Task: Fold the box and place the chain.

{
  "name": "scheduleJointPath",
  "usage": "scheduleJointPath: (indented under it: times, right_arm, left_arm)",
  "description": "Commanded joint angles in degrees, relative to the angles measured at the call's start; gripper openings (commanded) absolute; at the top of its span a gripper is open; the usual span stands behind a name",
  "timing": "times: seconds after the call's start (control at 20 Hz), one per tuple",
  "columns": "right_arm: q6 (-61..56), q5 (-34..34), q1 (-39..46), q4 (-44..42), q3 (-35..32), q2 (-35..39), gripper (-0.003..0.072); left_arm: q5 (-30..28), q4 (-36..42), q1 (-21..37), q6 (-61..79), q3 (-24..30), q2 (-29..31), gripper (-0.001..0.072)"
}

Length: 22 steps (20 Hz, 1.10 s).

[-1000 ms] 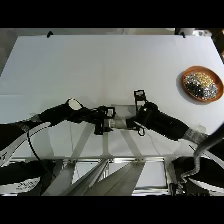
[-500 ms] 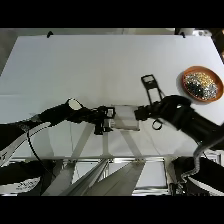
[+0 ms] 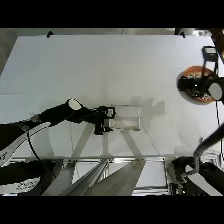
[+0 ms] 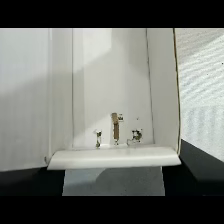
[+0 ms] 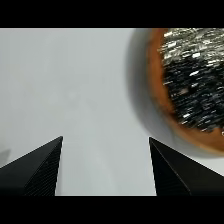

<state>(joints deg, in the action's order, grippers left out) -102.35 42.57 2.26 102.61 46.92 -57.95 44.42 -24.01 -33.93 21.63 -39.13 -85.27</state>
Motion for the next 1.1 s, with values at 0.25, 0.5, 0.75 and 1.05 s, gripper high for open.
scheduleJointPath:
  times: [0.25, 0.5, 0.75, 1.05]
  right_arm:
    - [8.15, -8.96, 18.67, -3.69, 8.74, -19.98, 0.0526]
    - [8.17, -6.36, 18.75, -3.89, 13.33, -26.38, 0.0494]
    - [8.37, -5.60, 18.75, -4.96, 13.44, -30.14, 0.0433]
    - [13.05, -4.04, 18.75, -12.85, 13.42, -32.00, 0.0265]
  left_arm:
    - [-0.04, -0.02, 0.02, 0.00, -0.02, 0.00, 0.0338]
    - [-0.04, -0.02, 0.02, 0.00, -0.02, 0.00, 0.0338]
    - [-0.02, -0.02, 0.02, 0.00, -0.02, 0.00, 0.0338]
    - [-0.02, -0.02, 0.02, 0.00, -0.02, 0.00, 0.0338]
